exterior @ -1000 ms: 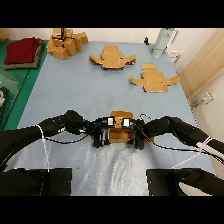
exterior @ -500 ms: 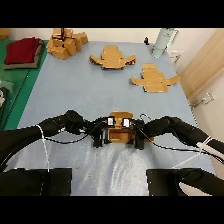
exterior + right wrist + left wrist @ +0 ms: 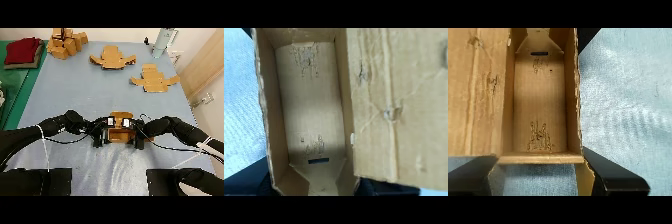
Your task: Fold the box.
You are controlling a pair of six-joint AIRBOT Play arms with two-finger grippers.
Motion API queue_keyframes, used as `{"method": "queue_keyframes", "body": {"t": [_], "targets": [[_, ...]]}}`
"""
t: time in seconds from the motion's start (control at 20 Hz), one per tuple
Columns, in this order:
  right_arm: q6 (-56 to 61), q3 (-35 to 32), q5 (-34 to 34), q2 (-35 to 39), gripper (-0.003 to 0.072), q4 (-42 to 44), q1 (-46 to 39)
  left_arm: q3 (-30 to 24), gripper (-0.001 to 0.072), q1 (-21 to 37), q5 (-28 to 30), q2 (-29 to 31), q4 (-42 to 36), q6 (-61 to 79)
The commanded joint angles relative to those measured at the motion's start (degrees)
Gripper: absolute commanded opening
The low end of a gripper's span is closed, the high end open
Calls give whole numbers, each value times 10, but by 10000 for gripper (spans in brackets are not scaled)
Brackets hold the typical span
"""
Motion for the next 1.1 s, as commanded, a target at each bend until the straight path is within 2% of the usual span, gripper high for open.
{"method": "queue_keyframes", "body": {"t": [0.0, 0.55, 0.85, 0.9, 1.05], "targets": [[0, 0, 0, 0, 558, 0, 0, 0, 504, 0, 0, 0, 0, 0], [0, 0, 2, 0, 558, 0, 0, 0, 503, 0, 0, 0, 0, 0], [0, 0, -34, 0, 564, 3, 0, 0, 503, 0, 0, 0, 0, 0], [0, 1, -34, 0, 668, 3, 0, 0, 503, 0, 0, 0, 0, 0], [1, 5, -55, 4, 691, 2, 0, 0, 503, 0, 0, 0, 0, 0]]}}
